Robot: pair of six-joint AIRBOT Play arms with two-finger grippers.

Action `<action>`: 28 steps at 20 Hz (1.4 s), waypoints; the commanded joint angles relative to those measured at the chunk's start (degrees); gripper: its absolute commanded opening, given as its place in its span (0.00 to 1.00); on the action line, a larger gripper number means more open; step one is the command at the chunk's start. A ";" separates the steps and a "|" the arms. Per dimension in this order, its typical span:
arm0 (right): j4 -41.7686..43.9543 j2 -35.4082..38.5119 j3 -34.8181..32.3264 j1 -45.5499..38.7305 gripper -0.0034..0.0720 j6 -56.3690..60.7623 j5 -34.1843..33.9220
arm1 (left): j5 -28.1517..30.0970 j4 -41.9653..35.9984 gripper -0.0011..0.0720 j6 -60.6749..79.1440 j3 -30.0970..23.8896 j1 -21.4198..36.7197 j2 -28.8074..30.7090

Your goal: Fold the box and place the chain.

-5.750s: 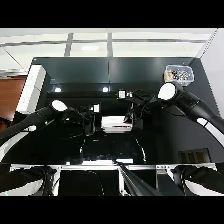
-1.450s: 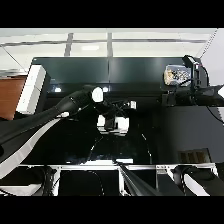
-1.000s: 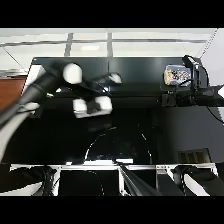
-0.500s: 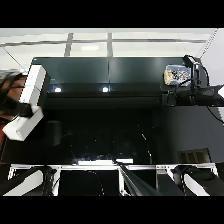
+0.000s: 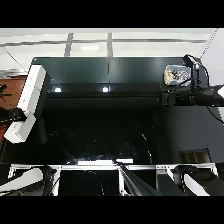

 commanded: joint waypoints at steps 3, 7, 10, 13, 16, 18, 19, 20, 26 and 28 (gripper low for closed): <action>0.00 -0.07 -0.02 -0.02 0.07 1.01 -0.07 | 6.73 -0.74 0.58 7.26 0.79 0.42 -0.68; 0.00 -0.07 -0.02 -0.02 0.07 1.55 -0.09 | 8.35 -1.31 0.60 9.11 0.79 0.39 -0.68; 0.02 -0.07 -0.02 -0.02 0.07 1.57 -0.07 | 8.37 -0.98 0.99 8.09 3.06 0.42 -0.59; 0.02 -0.07 -0.02 -0.02 0.07 1.57 -0.09 | 7.08 -4.11 0.99 5.38 8.66 -0.66 0.85; 0.09 -0.07 -0.02 0.00 0.07 1.57 -0.44 | 6.71 -7.63 0.98 0.70 13.70 -4.31 5.33; 0.37 -0.07 -0.02 0.00 0.07 1.55 -2.29 | 6.36 -12.07 0.51 -6.32 14.10 -8.15 9.62; 0.37 -0.09 -0.02 0.22 0.07 1.53 -3.96 | 6.19 -16.13 0.13 -6.47 13.20 -10.78 11.78; 0.31 -0.17 -0.04 0.74 0.07 1.53 -5.92 | 7.43 -20.20 0.05 -4.85 11.47 -13.94 13.77; -10.99 -3.17 -2.97 4.63 0.07 1.55 -18.51 | 30.34 -10.78 0.05 -4.00 -7.32 -44.26 21.11; -12.35 -3.26 -3.39 4.50 0.07 1.53 -17.35 | 30.77 -7.21 0.05 -6.05 -7.78 -47.71 21.24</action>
